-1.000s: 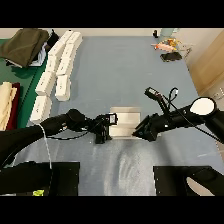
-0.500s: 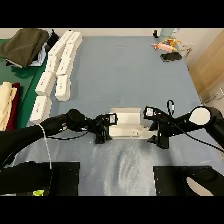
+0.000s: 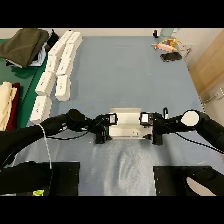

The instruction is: Fold the box.

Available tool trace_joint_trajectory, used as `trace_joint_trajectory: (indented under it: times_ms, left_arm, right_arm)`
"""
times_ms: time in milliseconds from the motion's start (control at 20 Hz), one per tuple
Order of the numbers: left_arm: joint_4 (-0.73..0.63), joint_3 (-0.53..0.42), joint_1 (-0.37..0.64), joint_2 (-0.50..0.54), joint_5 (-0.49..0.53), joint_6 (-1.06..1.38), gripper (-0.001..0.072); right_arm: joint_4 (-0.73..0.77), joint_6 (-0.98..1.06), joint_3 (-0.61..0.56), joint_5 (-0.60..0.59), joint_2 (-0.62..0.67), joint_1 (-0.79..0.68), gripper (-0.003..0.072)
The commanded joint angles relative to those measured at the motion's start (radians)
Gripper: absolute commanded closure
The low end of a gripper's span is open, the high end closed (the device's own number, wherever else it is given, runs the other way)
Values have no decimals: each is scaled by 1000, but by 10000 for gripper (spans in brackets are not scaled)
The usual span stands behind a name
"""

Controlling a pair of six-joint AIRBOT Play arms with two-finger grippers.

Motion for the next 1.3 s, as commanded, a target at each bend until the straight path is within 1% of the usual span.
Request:
trace_joint_trajectory:
  times_ms: [0,50,100,150,200,250,300,350,400,550,650,700,850,1050,1250]
  left_arm:
    - [0,1,0,1,0,0,270]
    - [0,1,0,1,0,0,271]
    - [0,1,0,1,0,0,270]
    - [0,1,0,1,0,0,271]
    - [0,1,0,1,0,0,271]
    - [0,1,0,1,0,0,270]
    - [0,1,0,1,0,0,270]
    - [0,1,0,1,0,0,270]
    - [0,1,0,1,0,0,271]
    - [0,1,0,1,0,0,271]
    - [0,1,0,1,0,0,271]
    - [0,1,0,1,0,0,270]
    - [0,1,0,1,0,0,271]
    - [0,1,0,1,0,0,270]
    - [0,1,0,1,0,0,271]
  right_arm:
    - [76,-52,-3,-27,-17,17,143]
    - [84,-52,-3,-33,-25,27,146]
    - [97,-52,-3,-35,-37,35,193]
    - [114,-53,-3,-38,-50,40,207]
    - [122,-55,-3,-42,-62,48,270]
    - [124,-55,-3,-53,-69,59,287]
    - [124,-55,-3,-58,-69,67,355]
    - [125,-56,-3,-63,-69,71,395]
    - [124,-56,-3,-68,-69,71,406]
    - [101,-56,-3,-69,-68,71,400]
    - [86,-55,-3,-60,-55,70,249]
    - [74,-50,-3,-59,-43,70,237]
    - [5,-4,-3,-58,-3,67,237]
    - [-54,13,-3,-56,2,53,237]
    - [-57,12,-3,-68,1,54,242]
